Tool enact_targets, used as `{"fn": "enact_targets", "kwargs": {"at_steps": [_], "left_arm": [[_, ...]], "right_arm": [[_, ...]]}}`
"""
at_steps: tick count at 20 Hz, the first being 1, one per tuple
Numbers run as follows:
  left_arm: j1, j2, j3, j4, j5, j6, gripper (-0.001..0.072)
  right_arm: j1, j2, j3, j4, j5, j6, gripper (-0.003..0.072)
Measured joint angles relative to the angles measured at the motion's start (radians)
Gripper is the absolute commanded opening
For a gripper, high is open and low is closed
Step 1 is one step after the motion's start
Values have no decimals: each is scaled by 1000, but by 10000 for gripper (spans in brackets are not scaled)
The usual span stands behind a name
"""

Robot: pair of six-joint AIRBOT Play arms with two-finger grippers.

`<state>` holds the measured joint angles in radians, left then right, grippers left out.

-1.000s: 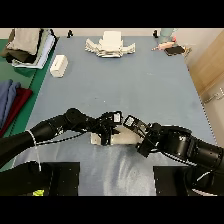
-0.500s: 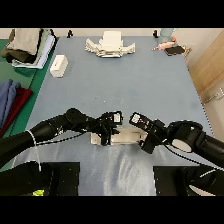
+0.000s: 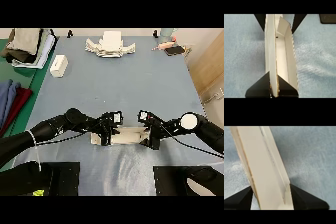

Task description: Fold the box.

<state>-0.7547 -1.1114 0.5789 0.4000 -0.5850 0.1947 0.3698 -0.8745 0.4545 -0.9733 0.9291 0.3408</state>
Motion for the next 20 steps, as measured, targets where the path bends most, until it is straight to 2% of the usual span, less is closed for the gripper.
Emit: {"fn": "enact_targets", "kwargs": {"at_steps": [10, 15, 20], "left_arm": [[0, 0, 0, 0, 0, 0, 19], [0, 0, 0, 0, 0, 0, 18], [0, 0, 0, 0, 1, 0, 19]], "right_arm": [[-39, -37, 0, -2, 29, -135, 710], [-47, -95, 0, 81, 27, -334, 701], [-73, -139, 0, 132, 33, -425, 702]]}}
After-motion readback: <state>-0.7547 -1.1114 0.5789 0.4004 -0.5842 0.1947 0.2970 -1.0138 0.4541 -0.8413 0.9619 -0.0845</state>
